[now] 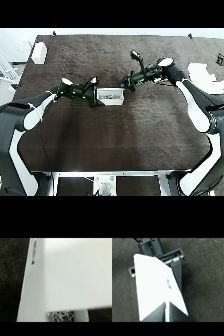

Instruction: Fold the box and place the chain.

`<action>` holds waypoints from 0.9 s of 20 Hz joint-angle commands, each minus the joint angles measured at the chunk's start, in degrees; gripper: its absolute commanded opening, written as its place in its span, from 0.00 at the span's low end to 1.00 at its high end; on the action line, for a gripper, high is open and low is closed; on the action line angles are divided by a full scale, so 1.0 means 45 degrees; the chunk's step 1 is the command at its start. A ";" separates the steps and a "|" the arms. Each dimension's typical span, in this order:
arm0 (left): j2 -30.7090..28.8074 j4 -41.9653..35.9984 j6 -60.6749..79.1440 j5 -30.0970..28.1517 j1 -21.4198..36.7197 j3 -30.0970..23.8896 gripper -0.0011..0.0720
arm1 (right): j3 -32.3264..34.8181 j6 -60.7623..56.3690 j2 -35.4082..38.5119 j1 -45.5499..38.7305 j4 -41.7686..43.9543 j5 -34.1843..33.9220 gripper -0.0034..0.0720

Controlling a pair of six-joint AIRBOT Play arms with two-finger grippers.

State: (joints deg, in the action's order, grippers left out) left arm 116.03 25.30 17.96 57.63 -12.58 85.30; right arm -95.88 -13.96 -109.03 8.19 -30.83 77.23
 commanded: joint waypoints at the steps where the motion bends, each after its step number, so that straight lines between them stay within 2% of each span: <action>1: 0.0005 0.0000 0.0005 -0.0024 0.0010 0.0000 0.57 | -0.0141 -0.0083 0.0005 0.0466 -0.1127 0.0427 0.24; 3: 0.0005 0.0000 0.0005 -0.0024 0.0010 0.0000 0.57 | -0.0141 -0.0068 0.0005 0.0699 -0.1277 0.0432 0.36; 7: 0.0005 0.0000 0.0005 -0.0024 0.0010 0.0000 0.57 | -0.0141 0.0131 0.0005 0.0962 -0.1316 0.0427 0.44; 8: 0.0005 0.0000 0.0005 -0.0024 0.0010 0.0000 0.57 | -0.0141 0.0180 0.0005 0.0971 -0.1311 0.0423 0.52; 18: 0.0005 0.0000 0.0005 -0.0019 0.0010 0.0000 0.57 | -0.0136 0.1588 -0.0015 0.0996 -0.1302 -0.0306 0.53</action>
State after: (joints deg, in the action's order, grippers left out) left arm 116.03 25.30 17.98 57.56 -12.58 85.30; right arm -96.47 -8.91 -109.03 12.58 -36.69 77.10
